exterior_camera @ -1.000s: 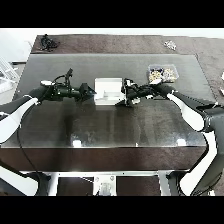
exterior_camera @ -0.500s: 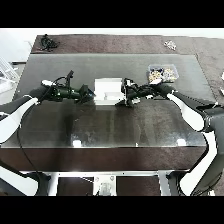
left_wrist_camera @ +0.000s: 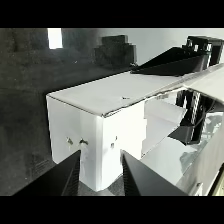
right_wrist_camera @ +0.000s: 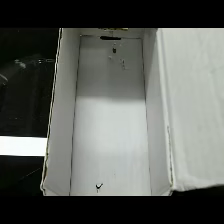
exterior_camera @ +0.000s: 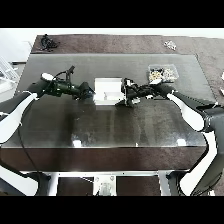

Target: Fold the box and place the chain.

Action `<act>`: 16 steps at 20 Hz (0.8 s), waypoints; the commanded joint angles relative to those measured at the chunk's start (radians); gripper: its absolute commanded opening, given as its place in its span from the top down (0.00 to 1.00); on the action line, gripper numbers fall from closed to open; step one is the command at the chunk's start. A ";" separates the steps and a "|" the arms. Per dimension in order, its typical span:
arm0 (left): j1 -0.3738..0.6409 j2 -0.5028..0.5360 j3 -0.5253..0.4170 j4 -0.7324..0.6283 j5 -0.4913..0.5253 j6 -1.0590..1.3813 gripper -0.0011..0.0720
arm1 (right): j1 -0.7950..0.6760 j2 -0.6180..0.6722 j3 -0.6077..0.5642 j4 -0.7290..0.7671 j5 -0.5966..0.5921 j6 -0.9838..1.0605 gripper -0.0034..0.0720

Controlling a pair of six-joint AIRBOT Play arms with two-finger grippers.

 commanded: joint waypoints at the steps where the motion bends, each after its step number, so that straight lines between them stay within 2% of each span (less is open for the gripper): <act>1: -0.019 -0.019 0.058 0.088 -0.049 -0.066 0.56 | 0.000 0.000 0.000 0.000 0.000 0.000 0.18; 5: -0.022 -0.027 0.090 0.142 -0.082 -0.127 0.55 | 0.000 0.000 0.000 0.000 0.000 0.000 0.18; 7: -0.032 -0.027 0.092 0.166 -0.082 -0.159 0.21 | 0.000 0.000 0.000 0.000 0.000 0.000 0.18; 13: -0.059 -0.027 0.167 0.350 -0.088 -0.299 0.21 | 0.001 0.000 0.000 0.000 0.000 0.000 0.18; 16: -0.080 -0.038 0.206 0.372 -0.083 -0.331 0.21 | 0.000 0.000 0.000 0.000 0.000 0.000 0.18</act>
